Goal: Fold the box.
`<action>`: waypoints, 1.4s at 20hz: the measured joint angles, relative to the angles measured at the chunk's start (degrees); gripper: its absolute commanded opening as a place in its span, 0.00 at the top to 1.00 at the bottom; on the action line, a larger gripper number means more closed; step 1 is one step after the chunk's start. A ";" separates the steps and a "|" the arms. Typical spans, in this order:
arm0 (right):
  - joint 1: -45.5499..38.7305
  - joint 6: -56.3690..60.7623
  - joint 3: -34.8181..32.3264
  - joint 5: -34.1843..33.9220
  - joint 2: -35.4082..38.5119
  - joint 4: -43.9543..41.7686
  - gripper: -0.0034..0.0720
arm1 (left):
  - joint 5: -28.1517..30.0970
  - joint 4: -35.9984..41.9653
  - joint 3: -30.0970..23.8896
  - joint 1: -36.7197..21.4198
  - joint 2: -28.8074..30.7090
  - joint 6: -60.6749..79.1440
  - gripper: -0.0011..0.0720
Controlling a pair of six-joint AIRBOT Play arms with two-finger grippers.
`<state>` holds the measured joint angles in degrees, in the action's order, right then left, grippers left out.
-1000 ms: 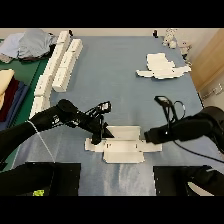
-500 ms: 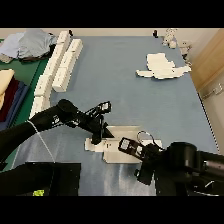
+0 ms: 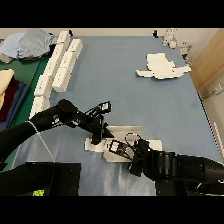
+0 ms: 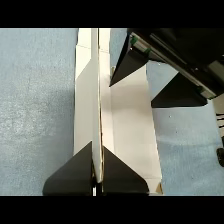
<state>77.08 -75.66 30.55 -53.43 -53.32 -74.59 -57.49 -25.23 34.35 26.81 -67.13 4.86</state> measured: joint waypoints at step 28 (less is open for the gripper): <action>10.75 20.50 0.33 -10.36 5.79 6.82 0.05 | 0.00 -0.04 0.00 0.00 0.00 0.00 0.97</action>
<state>87.83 -55.16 30.87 -63.79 -47.53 -67.77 -57.49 -25.28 34.35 26.81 -67.13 4.86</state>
